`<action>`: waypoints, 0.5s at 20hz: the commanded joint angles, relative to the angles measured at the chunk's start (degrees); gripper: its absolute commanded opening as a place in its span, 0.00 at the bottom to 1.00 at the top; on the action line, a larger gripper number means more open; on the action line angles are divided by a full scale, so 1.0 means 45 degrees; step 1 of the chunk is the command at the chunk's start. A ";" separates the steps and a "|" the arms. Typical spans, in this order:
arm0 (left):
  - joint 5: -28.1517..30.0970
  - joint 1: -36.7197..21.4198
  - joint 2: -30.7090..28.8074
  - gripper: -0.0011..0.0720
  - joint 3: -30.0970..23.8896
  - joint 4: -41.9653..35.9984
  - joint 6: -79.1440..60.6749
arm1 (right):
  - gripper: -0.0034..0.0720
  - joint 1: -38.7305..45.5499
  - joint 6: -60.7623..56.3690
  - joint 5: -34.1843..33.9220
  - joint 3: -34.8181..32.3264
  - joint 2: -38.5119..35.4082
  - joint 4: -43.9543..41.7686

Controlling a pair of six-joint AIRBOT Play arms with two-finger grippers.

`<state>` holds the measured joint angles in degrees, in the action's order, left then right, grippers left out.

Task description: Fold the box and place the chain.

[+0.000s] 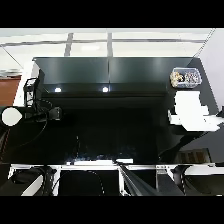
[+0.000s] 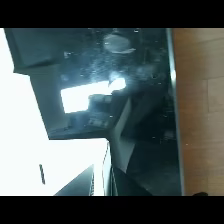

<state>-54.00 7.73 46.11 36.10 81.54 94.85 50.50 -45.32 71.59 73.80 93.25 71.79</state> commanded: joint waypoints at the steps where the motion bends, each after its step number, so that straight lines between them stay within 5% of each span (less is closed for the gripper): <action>1: 0.0010 0.0010 0.0005 0.98 0.0015 0.0010 -0.0019 | 0.20 -0.0136 0.0063 0.1146 0.0063 -0.0112 -0.0355; 2: 0.0015 0.0005 0.0005 0.98 0.0015 0.0010 -0.0019 | 0.07 -0.0136 0.0019 0.1501 0.0063 -0.0253 -0.0981; 6: 0.0238 0.0005 0.0005 0.98 0.0015 0.0015 -0.0019 | 0.06 -0.0622 -0.0068 0.2210 -0.0457 -0.1394 -0.3565; 10: 0.0602 0.0010 0.0005 0.98 0.0015 0.0005 -0.0019 | 0.06 -0.1933 0.0248 0.2137 -0.2827 -0.3390 -0.6071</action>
<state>-52.29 7.73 46.11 36.10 81.60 94.78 45.21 -45.30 80.34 66.98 83.18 54.08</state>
